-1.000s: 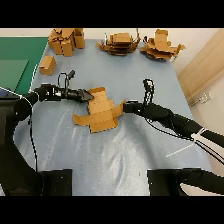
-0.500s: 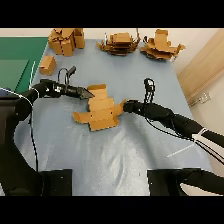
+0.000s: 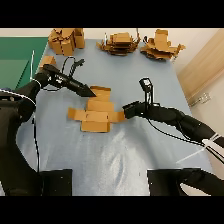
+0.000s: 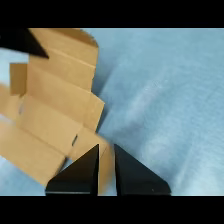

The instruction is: Fold the box.

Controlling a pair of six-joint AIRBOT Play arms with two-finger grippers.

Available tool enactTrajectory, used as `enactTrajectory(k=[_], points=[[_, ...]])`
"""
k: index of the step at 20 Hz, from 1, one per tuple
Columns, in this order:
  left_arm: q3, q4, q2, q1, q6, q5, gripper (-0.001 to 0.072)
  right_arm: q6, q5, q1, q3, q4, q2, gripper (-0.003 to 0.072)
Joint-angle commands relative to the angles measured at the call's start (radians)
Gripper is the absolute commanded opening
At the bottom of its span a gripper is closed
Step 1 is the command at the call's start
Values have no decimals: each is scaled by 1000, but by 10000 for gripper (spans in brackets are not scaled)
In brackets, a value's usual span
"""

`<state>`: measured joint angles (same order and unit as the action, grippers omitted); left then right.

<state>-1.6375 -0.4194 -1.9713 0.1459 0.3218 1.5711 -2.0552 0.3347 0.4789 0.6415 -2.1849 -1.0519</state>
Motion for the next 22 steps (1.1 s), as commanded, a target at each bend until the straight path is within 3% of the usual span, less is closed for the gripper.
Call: enactTrajectory(k=[1,4,7,12,16,20,21,22], points=[[-11,-99,30,30,-61,-45,13,163,191,-14,6,350,44,165],[-4,-47,71,40,-186,-89,11,245,301,-41,23,511,59,165],[18,75,97,41,-293,-91,10,244,306,-42,34,609,94,165],[206,158,159,41,-484,-151,9,240,400,-40,55,800,212,165],[377,161,261,41,-604,-358,9,106,475,-4,53,700,246,165],[422,151,297,41,-657,-413,14,-225,473,91,52,417,188,165],[422,140,297,40,-674,-413,16,-301,474,128,52,379,158,210],[422,122,297,40,-680,-414,17,-361,471,163,51,381,124,376]])
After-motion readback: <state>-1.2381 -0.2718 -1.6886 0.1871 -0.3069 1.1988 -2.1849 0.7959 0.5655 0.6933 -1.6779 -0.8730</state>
